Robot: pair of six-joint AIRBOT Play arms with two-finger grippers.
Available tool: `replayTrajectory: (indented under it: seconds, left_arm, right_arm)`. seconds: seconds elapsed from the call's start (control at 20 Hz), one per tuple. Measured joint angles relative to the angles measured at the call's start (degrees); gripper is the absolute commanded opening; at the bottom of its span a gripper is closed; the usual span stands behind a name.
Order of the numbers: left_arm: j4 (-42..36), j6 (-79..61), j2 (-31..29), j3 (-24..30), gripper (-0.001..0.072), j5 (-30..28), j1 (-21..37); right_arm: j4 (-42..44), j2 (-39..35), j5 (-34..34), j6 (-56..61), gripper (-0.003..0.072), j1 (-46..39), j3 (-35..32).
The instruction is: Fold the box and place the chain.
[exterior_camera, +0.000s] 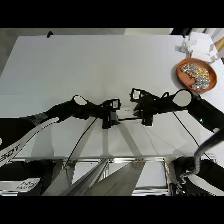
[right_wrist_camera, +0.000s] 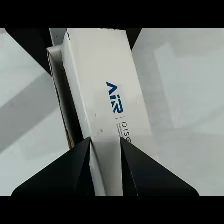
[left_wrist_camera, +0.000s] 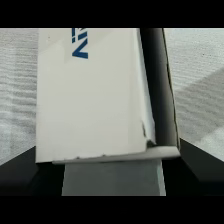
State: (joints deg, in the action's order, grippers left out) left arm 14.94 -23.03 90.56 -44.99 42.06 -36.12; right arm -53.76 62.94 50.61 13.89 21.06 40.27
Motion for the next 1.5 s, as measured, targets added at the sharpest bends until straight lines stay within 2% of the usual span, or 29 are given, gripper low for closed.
replayTrajectory:
  seconds: [0.35, 0.45, 0.5, 0.95, 1.0, 1.05, 1.1, 1.25, 1.5]
  left_arm:
    - [0.35, -0.26, 0.00, 0.02, 0.0012, 0.72, -0.02]
    - [0.39, -0.31, 0.00, 0.02, 0.0012, 0.85, -0.07]
    - [0.37, -0.31, 0.00, 0.02, 0.0012, 0.87, -0.07]
    - [0.07, -0.09, 0.00, 0.02, 0.0012, 0.26, -0.09]
    - [0.07, -0.07, 0.00, 0.02, 0.0012, 0.24, -0.09]
    - [0.07, -0.07, 0.00, 0.02, 0.0012, 0.24, -0.09]
    - [0.04, -0.04, 0.00, 0.02, 0.0012, 0.22, -0.09]
    - [0.04, 0.00, 0.00, 0.02, 0.0012, 0.20, -0.09]
    - [0.04, 0.00, 0.00, 0.02, 0.0012, 0.17, -0.09]
  right_arm:
    - [0.42, -0.22, 2.32, -0.07, 0.0198, 0.28, -1.29]
    - [0.04, -0.66, 3.13, -0.02, 0.0323, 1.09, -1.42]
    - [-0.09, -0.92, 3.61, -0.02, 0.0349, 1.46, -1.44]
    - [-0.02, -4.15, 4.15, 0.00, 0.0344, 2.43, -1.46]
    - [0.09, -5.38, 4.22, 0.00, 0.0316, 2.43, -1.46]
    - [0.11, -6.51, 4.26, 0.00, 0.0200, 2.43, -1.46]
    - [0.15, -7.63, 4.26, 0.00, 0.0019, 2.43, -1.46]
    - [1.90, -8.85, 3.80, 0.31, 0.0017, 1.49, -1.86]
    - [14.16, -6.10, 0.39, -0.79, 0.0018, -2.43, -4.85]
